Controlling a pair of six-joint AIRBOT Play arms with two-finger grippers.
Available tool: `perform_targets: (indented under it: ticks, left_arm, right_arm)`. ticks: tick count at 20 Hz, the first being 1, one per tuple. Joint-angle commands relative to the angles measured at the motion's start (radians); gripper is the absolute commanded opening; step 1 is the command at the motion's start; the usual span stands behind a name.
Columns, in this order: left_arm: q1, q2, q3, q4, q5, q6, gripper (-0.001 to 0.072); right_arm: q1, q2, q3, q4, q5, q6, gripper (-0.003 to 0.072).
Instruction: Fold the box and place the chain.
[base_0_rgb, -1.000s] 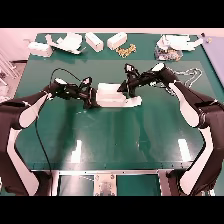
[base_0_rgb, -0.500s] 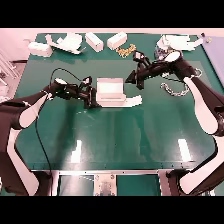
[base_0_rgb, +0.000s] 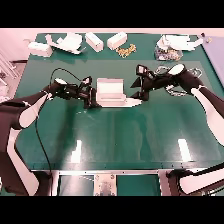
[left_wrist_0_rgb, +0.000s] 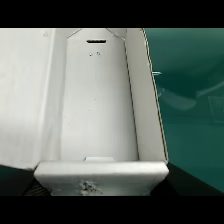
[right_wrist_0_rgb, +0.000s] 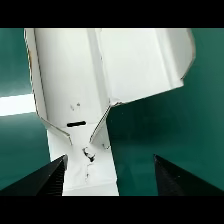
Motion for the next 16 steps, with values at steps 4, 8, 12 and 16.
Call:
perform_targets:
  ticks: [4,8,12,16]
  left_arm:
    - [0.000,0.001,0.001,0.000,0.000,0.000,0.0579]
    - [0.000,0.001,0.001,0.000,0.000,0.000,0.0579]
    - [0.000,0.001,0.001,0.000,0.000,0.000,0.0579]
    - [0.000,0.001,0.001,0.000,0.000,0.000,0.0579]
  right_arm:
    - [0.021,0.001,-0.075,0.069,-0.039,-0.144,0.0599]
    - [0.021,-0.013,-0.076,0.088,-0.039,-0.150,0.0399]
    - [0.022,-0.036,-0.076,0.114,-0.036,-0.150,0.0401]
    - [0.030,-0.051,-0.076,0.148,-0.037,-0.159,0.0356]
